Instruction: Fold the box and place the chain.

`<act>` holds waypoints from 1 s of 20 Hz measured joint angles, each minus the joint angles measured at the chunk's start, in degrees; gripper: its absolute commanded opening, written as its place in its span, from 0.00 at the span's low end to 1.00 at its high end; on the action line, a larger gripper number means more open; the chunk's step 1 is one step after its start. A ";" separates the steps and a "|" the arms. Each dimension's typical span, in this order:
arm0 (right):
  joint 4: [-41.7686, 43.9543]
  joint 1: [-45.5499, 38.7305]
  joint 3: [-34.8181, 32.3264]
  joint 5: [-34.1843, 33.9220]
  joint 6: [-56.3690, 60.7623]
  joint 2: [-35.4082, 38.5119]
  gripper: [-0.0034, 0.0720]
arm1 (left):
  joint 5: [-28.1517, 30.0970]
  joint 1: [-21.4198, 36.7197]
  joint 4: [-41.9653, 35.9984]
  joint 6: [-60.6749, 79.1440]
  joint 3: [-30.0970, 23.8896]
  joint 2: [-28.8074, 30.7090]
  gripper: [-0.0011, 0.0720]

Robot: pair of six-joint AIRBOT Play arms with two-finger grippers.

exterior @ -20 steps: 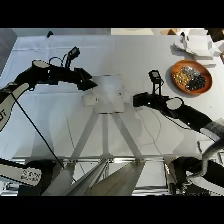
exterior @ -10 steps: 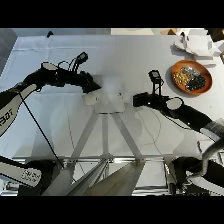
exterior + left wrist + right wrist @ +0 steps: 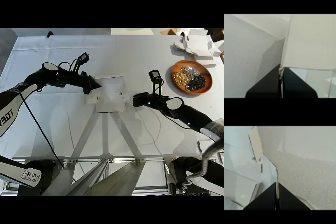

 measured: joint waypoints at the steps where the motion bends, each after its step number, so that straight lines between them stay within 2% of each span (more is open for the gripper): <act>1: -0.02 0.00 0.00 0.00 0.00 0.00 0.06 | -0.09 0.00 0.00 0.00 0.00 0.00 0.03; 20: -0.04 0.00 0.00 0.04 -0.02 0.00 0.06 | -0.87 0.00 0.09 -0.09 0.00 0.37 0.03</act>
